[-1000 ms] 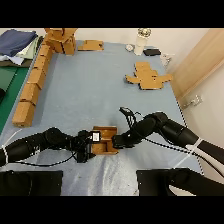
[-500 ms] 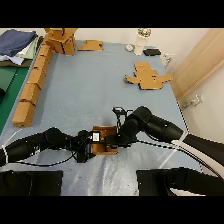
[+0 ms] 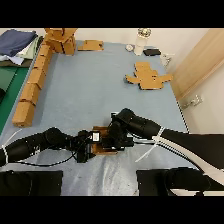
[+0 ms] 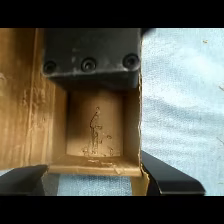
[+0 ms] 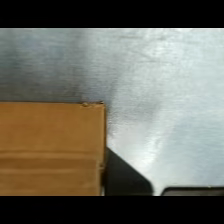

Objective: Fold the box.

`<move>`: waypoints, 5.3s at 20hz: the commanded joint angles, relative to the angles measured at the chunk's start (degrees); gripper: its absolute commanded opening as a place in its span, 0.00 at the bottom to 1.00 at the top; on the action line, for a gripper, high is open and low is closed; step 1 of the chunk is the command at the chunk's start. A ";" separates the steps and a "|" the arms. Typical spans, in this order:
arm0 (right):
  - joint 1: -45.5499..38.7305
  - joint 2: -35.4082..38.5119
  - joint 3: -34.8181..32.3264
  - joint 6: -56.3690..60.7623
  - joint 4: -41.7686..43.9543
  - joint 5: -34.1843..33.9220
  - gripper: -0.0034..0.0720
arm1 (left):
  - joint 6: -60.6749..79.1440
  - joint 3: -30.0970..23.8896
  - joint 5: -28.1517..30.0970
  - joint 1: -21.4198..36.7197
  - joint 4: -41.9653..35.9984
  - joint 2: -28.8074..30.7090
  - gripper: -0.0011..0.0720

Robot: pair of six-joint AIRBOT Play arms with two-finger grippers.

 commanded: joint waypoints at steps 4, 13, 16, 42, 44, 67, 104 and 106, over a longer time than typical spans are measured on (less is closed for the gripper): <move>0.22 -1.09 0.22 0.02 -1.31 -0.63 0.08 | 0.07 0.00 0.02 0.00 0.02 0.02 0.66; 0.20 0.76 3.32 -0.33 0.35 -1.90 0.47 | 0.07 0.00 0.02 0.00 0.02 0.02 0.66; 0.07 1.05 5.92 0.22 -0.92 -4.13 0.47 | 0.07 0.00 0.04 0.00 0.02 0.02 0.66; -39.56 -8.55 4.35 -79.73 55.89 -5.84 0.05 | 0.07 0.00 0.04 0.00 0.02 0.02 0.66; -35.47 -7.69 2.56 -87.43 55.74 -10.21 0.05 | 0.07 0.00 -0.04 0.00 0.02 0.02 0.66; -0.31 30.08 -21.14 -96.30 20.65 32.72 0.07 | 0.07 0.00 0.00 0.00 0.02 0.02 0.66; 11.37 32.11 -31.34 -109.59 4.17 48.89 0.59 | 0.07 0.00 0.00 0.00 0.02 0.02 0.66; 11.15 31.15 -31.32 -109.61 3.54 49.27 0.59 | 0.07 0.00 0.02 0.00 0.02 0.02 0.66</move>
